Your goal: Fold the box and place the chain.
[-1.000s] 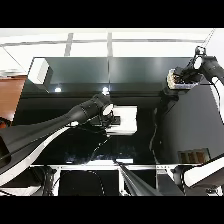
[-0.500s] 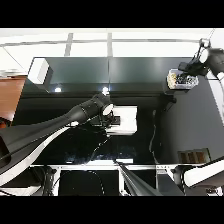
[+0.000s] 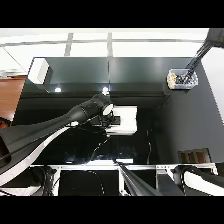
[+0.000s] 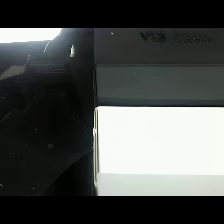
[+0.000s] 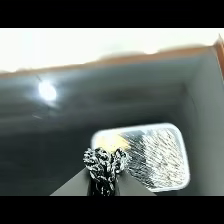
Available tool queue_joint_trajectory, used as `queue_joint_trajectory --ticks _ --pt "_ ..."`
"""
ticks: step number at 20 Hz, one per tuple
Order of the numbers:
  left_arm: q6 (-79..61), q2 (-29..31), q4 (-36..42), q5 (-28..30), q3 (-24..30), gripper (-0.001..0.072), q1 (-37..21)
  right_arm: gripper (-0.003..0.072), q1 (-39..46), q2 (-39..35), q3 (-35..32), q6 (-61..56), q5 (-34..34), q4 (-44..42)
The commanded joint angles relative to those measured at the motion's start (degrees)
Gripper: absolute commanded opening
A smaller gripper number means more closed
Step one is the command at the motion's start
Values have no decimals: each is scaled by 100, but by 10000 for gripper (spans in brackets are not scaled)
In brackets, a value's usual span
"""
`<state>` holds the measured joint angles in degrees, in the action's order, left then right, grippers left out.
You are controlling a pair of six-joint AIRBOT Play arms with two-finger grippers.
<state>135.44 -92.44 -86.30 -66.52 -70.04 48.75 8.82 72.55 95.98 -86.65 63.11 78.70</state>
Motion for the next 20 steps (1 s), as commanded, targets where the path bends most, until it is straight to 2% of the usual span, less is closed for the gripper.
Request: queue_joint_trajectory --ticks 1,4,6,14,20 --pt "0 -2 0 0 -2 29 0 14 -2 -839 7 295 881 -903" --pt "-2 -2 0 -7 0 29 0 14 -7 -994 4 782 2330 -2046" --pt "-2 -2 0 -15 0 30 2 14 -83 -1058 -2 1008 2905 -2754" --pt "-2 -2 0 -15 0 29 0 14 -1139 -1213 -151 1023 3191 -3650" --pt "-2 -2 0 -17 0 30 0 14 -2199 -1211 -870 1021 2323 -3689"
